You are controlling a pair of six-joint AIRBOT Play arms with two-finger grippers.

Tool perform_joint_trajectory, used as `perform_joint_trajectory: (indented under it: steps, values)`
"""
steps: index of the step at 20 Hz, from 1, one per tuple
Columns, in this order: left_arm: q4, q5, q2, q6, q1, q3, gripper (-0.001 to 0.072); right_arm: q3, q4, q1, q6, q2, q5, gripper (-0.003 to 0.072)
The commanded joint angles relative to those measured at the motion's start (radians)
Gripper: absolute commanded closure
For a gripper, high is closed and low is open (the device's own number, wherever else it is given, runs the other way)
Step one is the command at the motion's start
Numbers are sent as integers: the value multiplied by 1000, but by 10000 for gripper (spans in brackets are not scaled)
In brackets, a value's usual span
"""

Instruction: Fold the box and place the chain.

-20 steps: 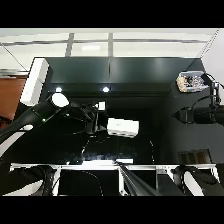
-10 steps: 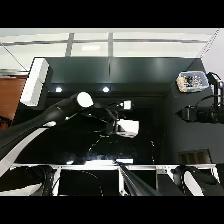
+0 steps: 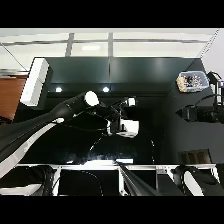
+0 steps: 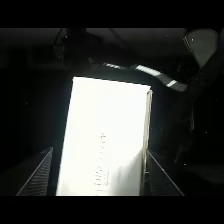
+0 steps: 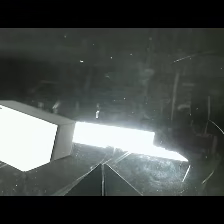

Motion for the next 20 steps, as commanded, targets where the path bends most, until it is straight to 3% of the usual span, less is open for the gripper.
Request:
perform_joint_trajectory:
  steps: [1,6,11,18,19,20]
  values:
    - [2,-47,-8,-24,-1,2,-3,-1,0,0,-1,1,-12,676]
    - [9,-47,-10,-23,-1,2,-3,-1,0,0,0,1,-12,676]
    - [143,-43,-26,-23,-34,2,-4,-1,0,0,0,1,-12,675]
    - [223,50,-56,-32,-92,2,9,-1,0,0,0,1,-12,676]
    - [267,34,-51,-65,-93,2,77,-1,0,0,0,1,-12,676]
    - [315,6,-45,-116,-93,3,233,-1,0,0,0,1,-12,675]
